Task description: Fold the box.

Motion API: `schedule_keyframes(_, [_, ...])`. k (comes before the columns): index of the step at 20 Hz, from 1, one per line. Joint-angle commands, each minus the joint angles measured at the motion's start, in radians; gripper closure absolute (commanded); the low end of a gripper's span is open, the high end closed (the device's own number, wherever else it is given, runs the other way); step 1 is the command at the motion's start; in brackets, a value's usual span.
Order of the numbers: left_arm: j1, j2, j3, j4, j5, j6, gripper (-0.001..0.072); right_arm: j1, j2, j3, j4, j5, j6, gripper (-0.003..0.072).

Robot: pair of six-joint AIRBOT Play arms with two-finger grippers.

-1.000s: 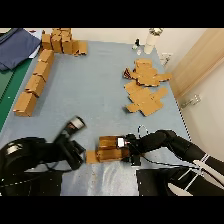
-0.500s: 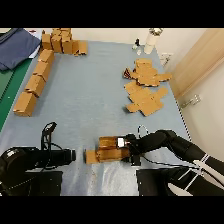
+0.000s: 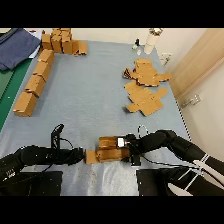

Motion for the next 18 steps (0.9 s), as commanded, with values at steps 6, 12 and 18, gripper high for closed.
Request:
schedule_keyframes(6, [-0.011, -0.084, 0.008, -0.070, 0.021, 0.065, 0.0701, 0.000, 0.000, 0.000, 0.000, 0.000, 0.000, 0.0179])
schedule_keyframes(12, [-0.082, -0.087, 0.079, -0.076, 0.051, 0.081, 0.0701, 0.000, 0.000, 0.000, 0.000, 0.000, 0.000, 0.0179])
schedule_keyframes(18, [-0.117, -0.087, 0.148, -0.079, 0.063, 0.063, 0.0695, 0.000, 0.000, 0.000, 0.000, 0.000, 0.000, 0.0178])
